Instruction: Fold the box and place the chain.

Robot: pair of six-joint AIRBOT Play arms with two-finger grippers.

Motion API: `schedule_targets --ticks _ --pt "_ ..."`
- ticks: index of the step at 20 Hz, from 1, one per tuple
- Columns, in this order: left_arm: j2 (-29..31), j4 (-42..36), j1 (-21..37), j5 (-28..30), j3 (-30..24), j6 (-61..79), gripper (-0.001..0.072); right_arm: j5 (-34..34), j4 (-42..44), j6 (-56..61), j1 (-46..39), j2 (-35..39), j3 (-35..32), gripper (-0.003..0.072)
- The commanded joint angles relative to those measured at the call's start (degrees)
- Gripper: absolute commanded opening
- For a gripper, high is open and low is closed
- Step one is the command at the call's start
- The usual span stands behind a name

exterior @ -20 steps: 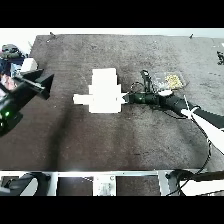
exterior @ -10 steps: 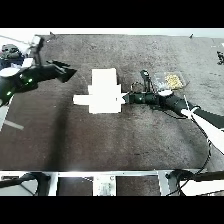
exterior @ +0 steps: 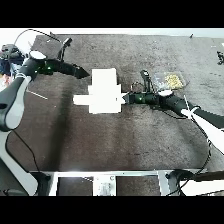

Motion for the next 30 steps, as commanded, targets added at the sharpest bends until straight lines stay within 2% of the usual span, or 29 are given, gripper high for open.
schedule_targets --ticks 1,3,7,10,14,17,18,25,26,30 --pt "-7.0 1.9 -1.1 -7.6 6.7 -3.4 0.0549 0.1 0.0 0.0 0.0 0.0 0.0 0.0010" --pt "-8.9 1.9 -2.0 -8.2 8.1 -3.3 0.0549 0.5 0.0 0.0 0.0 0.0 0.0 0.0010" --pt "-10.6 2.1 -2.4 -4.2 8.2 -2.9 0.0548 0.9 0.0 0.0 0.0 0.0 0.0 0.0011" --pt "-11.0 1.8 -2.7 -4.1 8.2 -2.7 0.0548 0.9 0.0 0.0 0.0 0.0 0.0 0.0011" --pt "-12.5 -0.2 -4.0 -11.0 8.2 1.0 0.0547 0.9 0.0 -0.2 0.0 0.0 0.0 0.0011" --pt "-13.0 -0.3 -4.5 -13.9 8.2 1.7 0.0544 0.9 0.0 -0.2 0.0 0.0 0.0 0.0011" --pt "-13.0 -0.4 -4.5 -13.9 8.2 1.7 0.0490 0.9 0.0 -0.2 0.0 0.0 0.0 0.0011" --pt "-13.0 -0.4 -4.4 -14.3 8.2 4.8 0.0471 0.9 -1.2 -0.2 0.0 0.0 0.0 0.0011" --pt "-13.0 -0.4 -4.4 -14.2 8.2 5.1 0.0358 0.9 -1.1 -0.2 0.0 0.0 0.0 0.0011" --pt "-13.0 -0.5 -4.3 -14.5 8.2 7.5 0.0358 1.0 -2.0 -0.2 0.0 0.0 0.0 0.0011"
